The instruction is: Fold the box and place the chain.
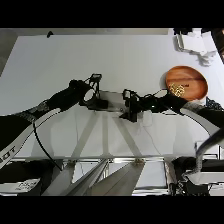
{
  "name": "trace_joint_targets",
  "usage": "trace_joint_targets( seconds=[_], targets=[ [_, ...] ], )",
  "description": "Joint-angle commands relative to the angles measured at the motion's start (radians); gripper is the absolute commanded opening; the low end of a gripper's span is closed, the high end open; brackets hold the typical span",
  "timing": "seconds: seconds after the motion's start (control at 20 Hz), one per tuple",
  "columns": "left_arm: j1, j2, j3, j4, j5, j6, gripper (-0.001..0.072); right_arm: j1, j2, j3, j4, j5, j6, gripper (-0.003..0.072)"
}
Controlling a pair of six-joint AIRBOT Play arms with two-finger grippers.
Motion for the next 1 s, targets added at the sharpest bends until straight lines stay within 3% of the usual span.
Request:
trace_joint_targets(
  seconds=[0.0, 0.1, 0.15, 0.25, 0.3, 0.65, 0.8, 0.85, 0.95],
  targets=[
    [-0.008, -0.023, 0.004, -0.061, -0.017, -0.010, 0.0010, 0.000, -0.001, 0.000, -0.002, -0.001, -0.003, 0.0431],
    [0.001, -0.021, 0.004, -0.085, -0.017, -0.010, 0.0028, 0.000, -0.001, 0.000, -0.002, 0.000, -0.003, 0.0431],
    [0.010, -0.016, 0.004, -0.100, -0.017, -0.008, 0.0074, 0.000, -0.001, 0.000, -0.002, 0.000, -0.003, 0.0431],
    [0.043, 0.008, 0.004, -0.138, -0.016, 0.013, 0.0326, 0.000, -0.001, 0.000, -0.002, 0.000, -0.003, 0.0431],
    [0.069, 0.029, 0.004, -0.165, -0.021, 0.074, 0.0404, 0.000, 0.000, 0.000, -0.002, 0.000, -0.003, 0.0431],
    [0.311, 0.161, 0.004, -0.480, -0.159, 0.616, 0.0411, 0.000, -0.001, 0.000, -0.002, 0.000, -0.003, 0.0431],
    [0.426, 0.163, -0.009, -0.502, -0.119, 0.972, 0.0411, 0.000, -0.001, 0.000, -0.002, 0.000, -0.003, 0.0431],
    [0.458, 0.163, -0.019, -0.512, -0.100, 1.120, 0.0430, 0.000, -0.001, 0.000, -0.002, 0.000, -0.003, 0.0431],
    [0.523, 0.153, -0.040, -0.602, -0.116, 1.505, 0.0537, 0.000, -0.001, 0.000, -0.002, 0.000, -0.003, 0.0431]
  ],
)
